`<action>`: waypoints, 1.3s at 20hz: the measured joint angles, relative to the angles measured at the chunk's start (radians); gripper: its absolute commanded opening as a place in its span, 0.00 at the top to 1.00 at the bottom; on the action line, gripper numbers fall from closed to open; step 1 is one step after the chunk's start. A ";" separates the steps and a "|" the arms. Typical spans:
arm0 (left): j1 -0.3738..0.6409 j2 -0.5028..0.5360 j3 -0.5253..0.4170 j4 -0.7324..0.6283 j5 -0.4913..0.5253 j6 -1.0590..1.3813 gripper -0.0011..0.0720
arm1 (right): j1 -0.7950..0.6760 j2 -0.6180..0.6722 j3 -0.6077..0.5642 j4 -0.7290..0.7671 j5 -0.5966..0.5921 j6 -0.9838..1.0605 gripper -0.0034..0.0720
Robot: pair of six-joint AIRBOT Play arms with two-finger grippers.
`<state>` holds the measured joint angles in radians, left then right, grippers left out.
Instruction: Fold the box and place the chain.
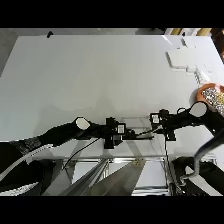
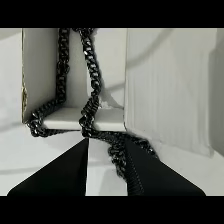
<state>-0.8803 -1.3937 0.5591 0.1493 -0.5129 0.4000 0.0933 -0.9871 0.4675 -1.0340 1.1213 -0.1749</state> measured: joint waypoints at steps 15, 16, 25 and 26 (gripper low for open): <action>0.000 0.000 0.000 0.000 0.001 0.000 0.70 | 0.043 0.237 0.000 -0.166 0.002 0.228 0.93; 0.000 0.000 0.000 0.000 0.001 0.000 0.70 | 0.043 0.282 0.000 -0.138 0.006 0.235 0.93; 0.000 0.000 0.000 0.000 0.001 0.000 0.70 | 0.048 0.459 0.000 0.422 0.111 0.066 0.93; 0.000 0.000 0.000 0.000 0.001 0.000 0.70 | 0.058 0.461 0.000 0.452 0.111 0.050 0.93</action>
